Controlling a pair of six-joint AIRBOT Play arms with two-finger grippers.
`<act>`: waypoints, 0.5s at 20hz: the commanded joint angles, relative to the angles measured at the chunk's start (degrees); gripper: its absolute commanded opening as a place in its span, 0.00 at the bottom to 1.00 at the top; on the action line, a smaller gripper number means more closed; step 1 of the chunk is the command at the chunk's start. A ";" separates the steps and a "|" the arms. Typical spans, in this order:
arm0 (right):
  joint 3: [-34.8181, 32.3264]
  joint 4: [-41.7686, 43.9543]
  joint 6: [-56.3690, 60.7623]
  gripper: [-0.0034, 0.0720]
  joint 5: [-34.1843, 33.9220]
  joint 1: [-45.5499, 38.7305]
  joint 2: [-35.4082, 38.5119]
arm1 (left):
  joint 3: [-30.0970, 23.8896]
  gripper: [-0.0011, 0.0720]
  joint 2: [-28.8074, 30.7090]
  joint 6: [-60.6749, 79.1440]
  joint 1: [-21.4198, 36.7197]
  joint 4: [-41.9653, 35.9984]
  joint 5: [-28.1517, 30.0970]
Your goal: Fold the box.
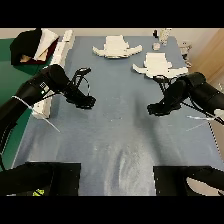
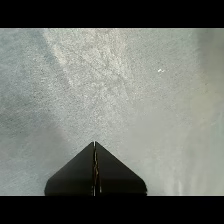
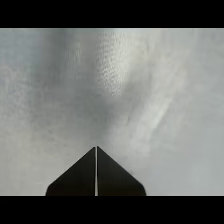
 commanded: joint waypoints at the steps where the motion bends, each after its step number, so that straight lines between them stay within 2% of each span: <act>1: 0.02 -1.81 -1.11 0.07 5.97 -0.02 0.00 | 0.02 0.03 -0.04 0.00 0.02 0.00 0.02; 6: 0.02 -1.09 -0.96 0.07 5.88 -0.02 0.00 | 0.02 0.03 -0.04 0.02 0.00 0.00 0.02; 10: 0.04 10.21 -0.57 0.07 6.82 -0.02 -0.13 | 0.02 0.03 -0.04 0.00 0.00 0.00 0.02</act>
